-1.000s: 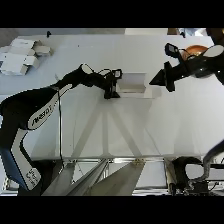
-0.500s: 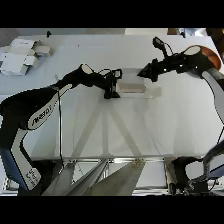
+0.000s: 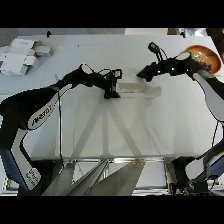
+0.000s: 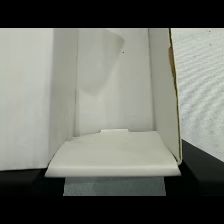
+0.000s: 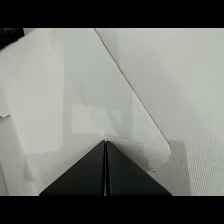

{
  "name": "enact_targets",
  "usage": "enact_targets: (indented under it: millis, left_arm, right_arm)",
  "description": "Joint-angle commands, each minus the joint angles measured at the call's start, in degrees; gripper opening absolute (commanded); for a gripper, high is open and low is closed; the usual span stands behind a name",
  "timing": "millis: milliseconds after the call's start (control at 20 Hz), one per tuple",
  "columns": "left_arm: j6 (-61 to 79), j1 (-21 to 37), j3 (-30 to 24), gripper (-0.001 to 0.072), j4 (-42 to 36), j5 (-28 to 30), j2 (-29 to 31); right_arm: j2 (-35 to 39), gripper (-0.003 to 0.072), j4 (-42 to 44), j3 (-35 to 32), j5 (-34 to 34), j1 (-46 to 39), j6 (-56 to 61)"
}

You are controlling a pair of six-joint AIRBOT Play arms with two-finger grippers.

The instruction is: Fold the box and place the chain.

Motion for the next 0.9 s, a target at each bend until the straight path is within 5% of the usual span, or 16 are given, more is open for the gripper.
enact_targets:
  millis: [0,500,850]
  left_arm:
    - [0.13,-0.04,0.04,0.0421,0.07,0.02,0.00]
    - [0.13,-0.04,0.04,0.0421,0.07,0.04,0.00]
    - [0.13,-0.04,0.04,0.0421,0.07,0.02,0.00]
  right_arm:
    - [-1.18,0.0012,-2.16,0.07,-1.11,0.96,0.52]
    - [10.29,0.0017,5.68,0.31,7.56,-4.83,0.66]
    - [17.14,0.0015,-8.41,0.24,14.93,-14.53,23.98]
